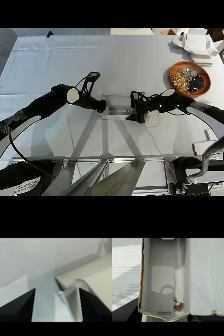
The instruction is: Fold the box and place the chain.
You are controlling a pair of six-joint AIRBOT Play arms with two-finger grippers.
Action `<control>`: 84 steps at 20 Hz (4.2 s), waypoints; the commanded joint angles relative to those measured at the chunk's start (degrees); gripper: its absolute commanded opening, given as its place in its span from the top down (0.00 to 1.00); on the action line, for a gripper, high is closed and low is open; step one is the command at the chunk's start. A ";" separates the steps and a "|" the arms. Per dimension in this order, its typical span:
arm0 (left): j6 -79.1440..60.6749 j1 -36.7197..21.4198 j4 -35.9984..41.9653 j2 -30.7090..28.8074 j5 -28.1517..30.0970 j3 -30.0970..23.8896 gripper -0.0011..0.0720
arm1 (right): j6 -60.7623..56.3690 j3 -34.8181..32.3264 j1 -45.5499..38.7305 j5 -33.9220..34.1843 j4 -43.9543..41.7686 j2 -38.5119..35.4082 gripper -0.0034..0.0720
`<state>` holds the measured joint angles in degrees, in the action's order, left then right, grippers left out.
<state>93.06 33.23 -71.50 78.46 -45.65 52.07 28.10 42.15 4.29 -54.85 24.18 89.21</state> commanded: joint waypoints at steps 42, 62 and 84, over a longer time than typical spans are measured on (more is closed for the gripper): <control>35.76 9.38 -17.88 3.48 -19.58 11.39 0.45 | -0.17 0.04 -0.02 0.17 -0.24 0.00 0.43; -28.94 -19.74 6.86 -6.67 -9.07 3.50 0.45 | -0.17 0.04 -0.02 0.17 -0.24 0.00 0.43; -120.98 -19.37 41.83 5.77 -15.52 -5.42 0.03 | -0.17 0.04 -0.02 0.17 -0.24 0.00 0.43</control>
<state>-21.45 14.61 -36.21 84.16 -61.80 49.17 27.92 42.15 4.27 -54.68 23.94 89.21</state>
